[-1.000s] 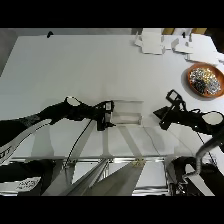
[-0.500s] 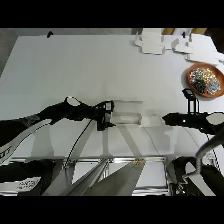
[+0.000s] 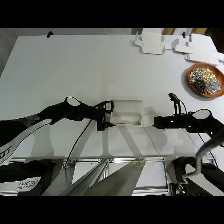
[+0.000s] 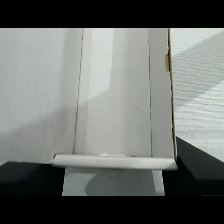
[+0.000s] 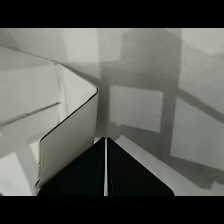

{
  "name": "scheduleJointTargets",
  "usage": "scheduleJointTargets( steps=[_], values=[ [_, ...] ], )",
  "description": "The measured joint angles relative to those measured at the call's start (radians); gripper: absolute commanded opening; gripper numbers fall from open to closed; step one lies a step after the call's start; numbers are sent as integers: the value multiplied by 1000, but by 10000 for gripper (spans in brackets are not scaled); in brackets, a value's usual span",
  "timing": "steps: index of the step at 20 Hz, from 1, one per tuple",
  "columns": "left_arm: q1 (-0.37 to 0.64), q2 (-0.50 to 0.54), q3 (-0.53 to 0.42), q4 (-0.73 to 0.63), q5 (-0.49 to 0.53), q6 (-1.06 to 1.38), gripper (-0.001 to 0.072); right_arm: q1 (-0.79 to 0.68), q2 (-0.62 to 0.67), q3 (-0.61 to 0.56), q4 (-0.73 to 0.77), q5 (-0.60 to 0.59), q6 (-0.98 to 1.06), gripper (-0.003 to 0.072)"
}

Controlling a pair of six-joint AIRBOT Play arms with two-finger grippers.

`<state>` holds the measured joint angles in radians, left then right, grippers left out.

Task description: Fold the box and place the chain.

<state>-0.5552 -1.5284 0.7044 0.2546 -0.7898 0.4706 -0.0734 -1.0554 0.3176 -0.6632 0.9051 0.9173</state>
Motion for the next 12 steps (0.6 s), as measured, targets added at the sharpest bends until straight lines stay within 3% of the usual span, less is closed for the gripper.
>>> scheduleJointTargets(
  steps=[2, 6, 12],
  values=[
    [0, 0, 0, 0, 0, 0, 319, 8, -7, 0, 45, 6, -17, 169],
    [0, 0, 0, 0, 0, 0, 319, 14, 7, 0, 98, 18, -29, 191],
    [0, 0, 0, 0, 0, 0, 319, 17, 71, 0, 167, 37, -39, 285]
  ],
)
